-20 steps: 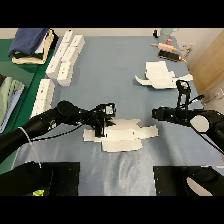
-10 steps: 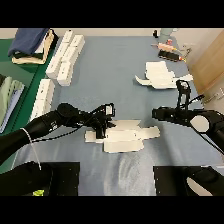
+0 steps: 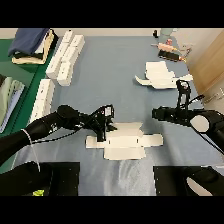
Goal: Fold the box.
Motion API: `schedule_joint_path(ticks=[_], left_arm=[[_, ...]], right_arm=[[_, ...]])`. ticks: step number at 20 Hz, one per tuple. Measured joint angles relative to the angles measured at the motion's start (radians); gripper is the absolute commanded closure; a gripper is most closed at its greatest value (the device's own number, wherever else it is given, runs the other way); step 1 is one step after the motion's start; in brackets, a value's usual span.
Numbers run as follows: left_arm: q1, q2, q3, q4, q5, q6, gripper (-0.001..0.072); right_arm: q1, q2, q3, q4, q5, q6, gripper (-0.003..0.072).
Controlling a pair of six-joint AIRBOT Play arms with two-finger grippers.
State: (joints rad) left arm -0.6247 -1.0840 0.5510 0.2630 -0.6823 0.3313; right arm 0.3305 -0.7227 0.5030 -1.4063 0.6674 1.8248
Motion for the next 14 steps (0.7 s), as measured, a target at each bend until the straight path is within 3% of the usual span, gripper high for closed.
schedule_joint_path(ticks=[6,14], left_arm=[[-0.015,0.000,-0.029,-0.032,0.019,0.022,0.0695],[-0.099,0.058,-0.038,-0.028,0.209,0.071,0.0694]], right_arm=[[0.000,0.000,0.000,0.000,0.000,0.000,0.0684],[0.000,0.000,0.000,0.000,0.000,0.000,0.0684]])
